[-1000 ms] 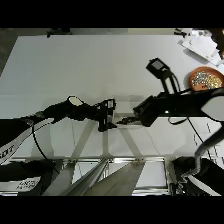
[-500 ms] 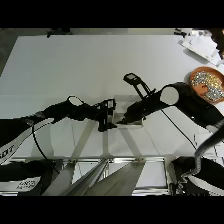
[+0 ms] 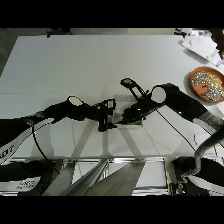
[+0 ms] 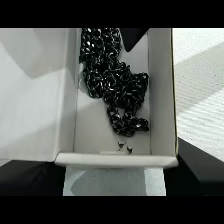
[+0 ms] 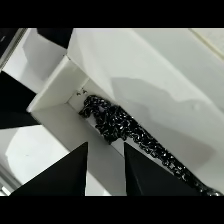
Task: Fold the box and place the chain.
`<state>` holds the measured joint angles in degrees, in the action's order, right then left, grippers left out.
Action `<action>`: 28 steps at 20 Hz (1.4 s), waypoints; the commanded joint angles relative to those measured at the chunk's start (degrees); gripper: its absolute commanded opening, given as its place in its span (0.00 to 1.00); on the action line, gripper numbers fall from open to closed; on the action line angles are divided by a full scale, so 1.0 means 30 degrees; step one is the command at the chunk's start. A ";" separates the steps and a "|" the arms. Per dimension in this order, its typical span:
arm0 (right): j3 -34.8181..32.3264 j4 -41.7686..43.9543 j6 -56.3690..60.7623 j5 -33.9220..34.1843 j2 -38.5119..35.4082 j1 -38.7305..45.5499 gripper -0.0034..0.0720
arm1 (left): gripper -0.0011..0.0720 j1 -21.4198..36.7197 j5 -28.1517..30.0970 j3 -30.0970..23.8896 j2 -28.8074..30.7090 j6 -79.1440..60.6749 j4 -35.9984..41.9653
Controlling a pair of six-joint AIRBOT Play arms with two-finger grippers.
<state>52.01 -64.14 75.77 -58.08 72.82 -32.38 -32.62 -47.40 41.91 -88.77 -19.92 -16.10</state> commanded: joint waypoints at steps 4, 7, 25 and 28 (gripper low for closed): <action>0.0000 -0.2433 -0.0379 -0.2004 -0.3614 0.2441 0.38 | 0.39 0.0007 0.0007 0.0007 -0.0007 0.0000 0.0000; 0.0000 -0.5756 0.0714 -0.3424 -0.4065 0.6186 0.38 | 0.39 0.0007 0.0007 0.0007 -0.0007 -0.0007 0.0000; 0.0561 -1.0120 -0.2492 0.3388 0.3796 1.5380 0.50 | 0.39 0.0007 0.0000 0.0007 -0.0007 0.0000 0.0000; 0.0561 -0.8378 -0.3905 0.3198 0.3905 1.5380 0.50 | 0.39 0.0007 0.0007 0.0007 -0.0007 -0.0007 0.0000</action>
<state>53.60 -93.12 67.70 -49.10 83.46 13.65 -32.62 -47.40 41.91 -88.77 -19.92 -16.10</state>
